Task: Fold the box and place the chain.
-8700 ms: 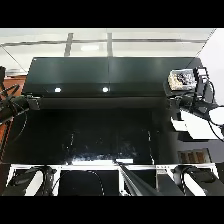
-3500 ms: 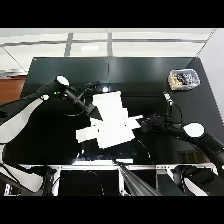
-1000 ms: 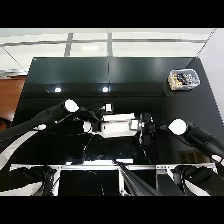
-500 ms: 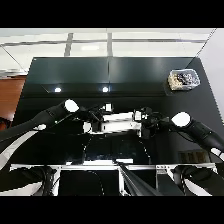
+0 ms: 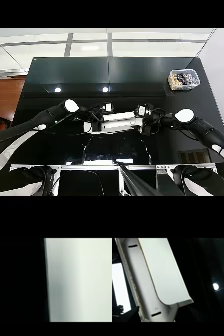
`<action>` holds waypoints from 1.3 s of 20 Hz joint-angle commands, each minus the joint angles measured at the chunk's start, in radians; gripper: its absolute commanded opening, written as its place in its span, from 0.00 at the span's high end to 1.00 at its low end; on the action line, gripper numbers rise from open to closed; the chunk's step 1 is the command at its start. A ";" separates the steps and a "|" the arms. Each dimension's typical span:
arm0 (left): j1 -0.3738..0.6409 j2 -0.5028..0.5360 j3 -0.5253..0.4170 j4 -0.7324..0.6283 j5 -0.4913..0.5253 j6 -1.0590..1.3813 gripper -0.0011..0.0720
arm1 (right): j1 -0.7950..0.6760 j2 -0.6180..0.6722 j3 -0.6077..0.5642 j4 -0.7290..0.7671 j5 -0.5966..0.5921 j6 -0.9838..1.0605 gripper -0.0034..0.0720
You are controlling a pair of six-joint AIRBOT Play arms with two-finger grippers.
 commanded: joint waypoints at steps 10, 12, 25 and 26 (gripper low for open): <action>0.000 0.000 0.000 0.000 -0.026 -0.001 0.95 | 0.072 -0.105 -0.018 0.068 0.014 -0.103 0.02; 0.000 0.000 0.000 0.000 -0.026 0.000 0.95 | 0.072 -0.125 -0.018 0.065 0.014 -0.106 0.02; 0.000 0.000 0.000 0.000 -0.026 -0.001 0.95 | 0.058 -0.169 -0.003 -0.011 0.018 -0.049 0.02; 0.000 0.000 0.000 0.000 -0.026 -0.001 0.95 | 0.058 -0.171 0.000 -0.013 0.017 -0.042 0.02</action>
